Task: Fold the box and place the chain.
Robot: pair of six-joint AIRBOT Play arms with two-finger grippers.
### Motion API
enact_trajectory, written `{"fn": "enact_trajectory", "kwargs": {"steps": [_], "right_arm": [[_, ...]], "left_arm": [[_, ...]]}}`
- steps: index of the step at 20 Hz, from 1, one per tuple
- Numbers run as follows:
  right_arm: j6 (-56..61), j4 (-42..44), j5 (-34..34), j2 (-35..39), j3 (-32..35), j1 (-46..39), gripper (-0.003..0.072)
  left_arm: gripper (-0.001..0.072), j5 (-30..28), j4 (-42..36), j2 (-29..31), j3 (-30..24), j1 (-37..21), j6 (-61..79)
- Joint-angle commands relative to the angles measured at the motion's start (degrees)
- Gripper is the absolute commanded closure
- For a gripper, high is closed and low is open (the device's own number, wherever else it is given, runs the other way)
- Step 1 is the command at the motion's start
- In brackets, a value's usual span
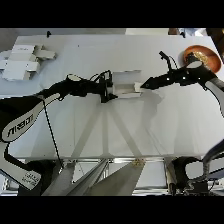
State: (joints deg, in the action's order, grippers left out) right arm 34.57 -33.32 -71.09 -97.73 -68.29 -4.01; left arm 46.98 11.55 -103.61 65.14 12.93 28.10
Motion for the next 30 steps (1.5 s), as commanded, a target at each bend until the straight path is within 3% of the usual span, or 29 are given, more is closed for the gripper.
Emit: {"fn": "enact_trajectory", "kwargs": {"steps": [1,11,16,23,30], "right_arm": [[-0.09,-0.90,0.94,0.13,0.02,1.27,0.0222],[2.47,-2.23,8.87,0.59,0.02,6.60,0.0222],[13.27,-14.10,10.54,0.66,0.00,8.81,0.0222],[23.04,-19.17,13.70,4.81,-0.52,9.55,0.0226],[27.47,-27.80,15.67,4.76,-0.76,15.63,0.0226]], "left_arm": [[0.0329,0.00,0.00,-0.04,0.00,-0.02,0.00],[0.0329,0.00,0.00,-0.04,0.00,-0.02,0.00],[0.0329,0.00,0.00,-0.04,0.00,-0.02,0.00],[0.0329,-0.02,0.00,-0.04,0.00,-0.02,0.00],[0.0329,0.00,0.00,-0.04,0.00,-0.02,0.00]]}}
